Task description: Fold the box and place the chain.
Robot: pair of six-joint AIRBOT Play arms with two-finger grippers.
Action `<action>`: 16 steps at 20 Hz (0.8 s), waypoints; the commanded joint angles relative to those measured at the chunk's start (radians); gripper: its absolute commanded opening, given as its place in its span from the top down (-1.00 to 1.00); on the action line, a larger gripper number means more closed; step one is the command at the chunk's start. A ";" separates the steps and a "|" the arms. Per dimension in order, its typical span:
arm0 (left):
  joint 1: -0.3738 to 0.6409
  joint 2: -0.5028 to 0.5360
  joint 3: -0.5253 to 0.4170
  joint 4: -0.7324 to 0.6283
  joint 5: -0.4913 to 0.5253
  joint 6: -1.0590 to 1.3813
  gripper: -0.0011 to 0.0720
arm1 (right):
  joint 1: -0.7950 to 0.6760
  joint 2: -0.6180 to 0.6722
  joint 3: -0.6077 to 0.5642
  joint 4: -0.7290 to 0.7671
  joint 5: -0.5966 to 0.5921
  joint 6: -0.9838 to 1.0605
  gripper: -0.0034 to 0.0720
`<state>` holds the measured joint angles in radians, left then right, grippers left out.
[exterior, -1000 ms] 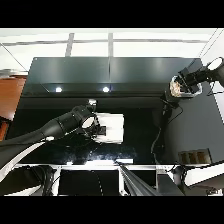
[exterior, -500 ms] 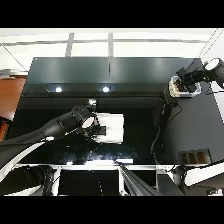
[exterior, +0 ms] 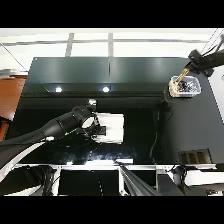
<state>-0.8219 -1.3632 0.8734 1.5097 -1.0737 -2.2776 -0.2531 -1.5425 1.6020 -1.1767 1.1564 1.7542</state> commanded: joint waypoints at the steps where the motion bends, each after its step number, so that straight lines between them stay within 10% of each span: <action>1: 0.000 0.000 0.001 0.000 -0.002 0.000 0.88 | -0.005 0.165 0.019 0.061 0.020 -0.146 0.85; 16: 0.000 0.000 0.001 0.004 0.006 0.000 0.88 | 0.322 0.586 0.008 0.283 0.307 -0.408 0.85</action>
<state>-0.8219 -1.3632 0.8734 1.5101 -1.0740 -2.2772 -0.0456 -0.9802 1.6173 -0.9070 1.3952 1.3613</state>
